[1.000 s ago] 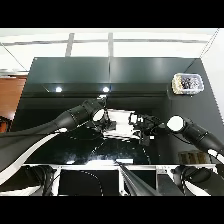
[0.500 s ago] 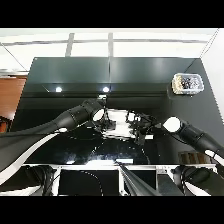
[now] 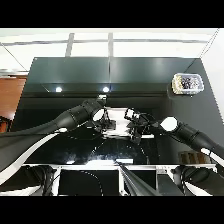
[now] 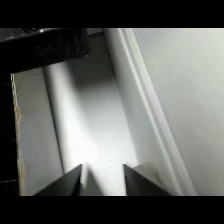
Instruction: Fold the box and place the chain.
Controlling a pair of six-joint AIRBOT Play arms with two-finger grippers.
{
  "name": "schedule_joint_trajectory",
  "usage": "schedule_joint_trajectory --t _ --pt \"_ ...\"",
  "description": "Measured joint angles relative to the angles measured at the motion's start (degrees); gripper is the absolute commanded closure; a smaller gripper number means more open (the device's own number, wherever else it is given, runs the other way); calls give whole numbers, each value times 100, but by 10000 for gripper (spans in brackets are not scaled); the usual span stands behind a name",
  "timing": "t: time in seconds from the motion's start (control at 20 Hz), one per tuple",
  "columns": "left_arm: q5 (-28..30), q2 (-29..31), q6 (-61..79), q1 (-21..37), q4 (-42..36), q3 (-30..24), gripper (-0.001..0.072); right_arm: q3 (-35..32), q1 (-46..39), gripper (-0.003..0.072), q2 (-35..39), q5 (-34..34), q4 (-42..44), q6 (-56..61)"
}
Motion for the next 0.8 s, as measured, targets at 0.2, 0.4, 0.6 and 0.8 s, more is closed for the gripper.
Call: schedule_joint_trajectory --t 0.2,0.4,0.6,0.8 --pt "15 0 -13 2 -22 0 680 0 0 299 -9 -48 24 44" --pt "11 0 -9 0 -20 0 680 20 -24 676 13 -72 -111 356" --pt "39 0 -9 0 -15 0 680 216 -529 676 319 575 -715 2037" --pt "7 0 2 0 -17 0 679 352 -1888 676 796 1980 -1360 3950"
